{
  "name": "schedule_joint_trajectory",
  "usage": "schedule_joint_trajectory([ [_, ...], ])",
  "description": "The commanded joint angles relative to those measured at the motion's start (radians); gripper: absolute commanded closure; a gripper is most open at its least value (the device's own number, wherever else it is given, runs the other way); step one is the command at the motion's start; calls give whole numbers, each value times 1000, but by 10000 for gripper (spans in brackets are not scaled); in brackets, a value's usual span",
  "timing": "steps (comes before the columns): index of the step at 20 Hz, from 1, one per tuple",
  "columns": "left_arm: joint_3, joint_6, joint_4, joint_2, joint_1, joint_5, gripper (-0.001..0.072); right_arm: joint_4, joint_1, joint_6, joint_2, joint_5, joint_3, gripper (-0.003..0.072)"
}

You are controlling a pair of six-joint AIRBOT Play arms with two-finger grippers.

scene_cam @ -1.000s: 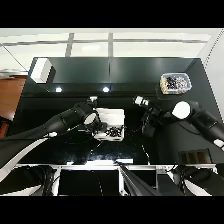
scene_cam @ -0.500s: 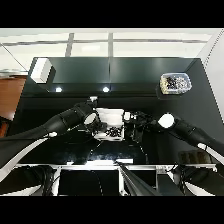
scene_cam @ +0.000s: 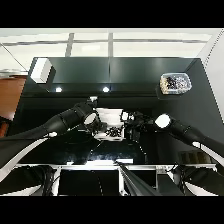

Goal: Fold the box and place the chain.

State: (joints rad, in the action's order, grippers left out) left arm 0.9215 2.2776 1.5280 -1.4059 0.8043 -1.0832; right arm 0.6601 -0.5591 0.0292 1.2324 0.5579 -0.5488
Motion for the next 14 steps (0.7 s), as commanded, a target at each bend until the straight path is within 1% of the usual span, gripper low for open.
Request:
schedule_joint_trajectory([
  [1, 1, 0, -1, 0, 0, 0, 678, -6, -1, 1, 5, -2, 1, 383],
  [2, 1, 0, -3, 0, 0, 0, 679, -6, 0, 7, 5, -2, 1, 386],
  [4, 1, 0, -3, 0, 0, 0, 678, -6, 0, 35, 4, 0, 1, 622],
  [5, 1, 0, -3, 0, 0, 0, 678, -5, 0, 53, 2, 2, 0, 613],
  [7, 1, 0, -4, 0, 0, 0, 678, 3, 0, 96, -10, 2, 0, 624],
  [10, 1, 0, -18, 0, 0, 0, 679, 75, 33, 228, -56, 19, 0, 623],
  [12, 1, 0, -18, 0, 0, 0, 678, 129, 78, 302, -114, 72, 0, 623],
  [14, 1, 0, -18, 0, 0, 0, 679, 137, 132, 333, -198, 177, 0, 623],
])
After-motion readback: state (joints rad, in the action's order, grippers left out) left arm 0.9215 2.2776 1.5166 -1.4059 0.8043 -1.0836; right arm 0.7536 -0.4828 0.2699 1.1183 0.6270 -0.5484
